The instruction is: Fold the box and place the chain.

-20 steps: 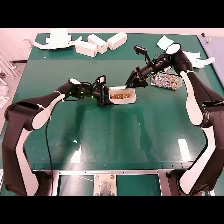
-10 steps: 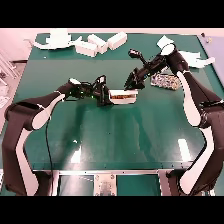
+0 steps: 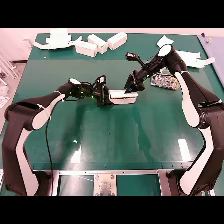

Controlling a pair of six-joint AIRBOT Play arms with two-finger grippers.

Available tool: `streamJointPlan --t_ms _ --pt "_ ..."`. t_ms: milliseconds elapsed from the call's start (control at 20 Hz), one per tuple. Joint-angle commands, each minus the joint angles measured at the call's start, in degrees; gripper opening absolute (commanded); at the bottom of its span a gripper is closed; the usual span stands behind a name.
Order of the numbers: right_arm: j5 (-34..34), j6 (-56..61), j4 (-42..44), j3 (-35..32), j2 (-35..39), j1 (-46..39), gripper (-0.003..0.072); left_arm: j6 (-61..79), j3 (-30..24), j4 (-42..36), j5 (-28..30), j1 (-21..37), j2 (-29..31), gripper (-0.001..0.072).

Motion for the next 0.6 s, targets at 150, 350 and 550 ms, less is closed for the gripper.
streamJointPlan --t_ms 150,350,550 --pt "0.81 0.13 -0.31 0.02 -0.04 0.17 0.0366 0.00 0.04 0.00 0.00 0.07 0.02 0.0466" --pt "0.66 0.55 -4.90 0.00 -0.09 1.18 0.0363 0.02 0.02 0.00 0.00 0.07 0.02 0.0466" --pt "-2.54 0.55 -5.84 0.00 -0.11 1.75 0.0312 0.00 0.02 0.00 0.00 0.07 0.02 0.0466"
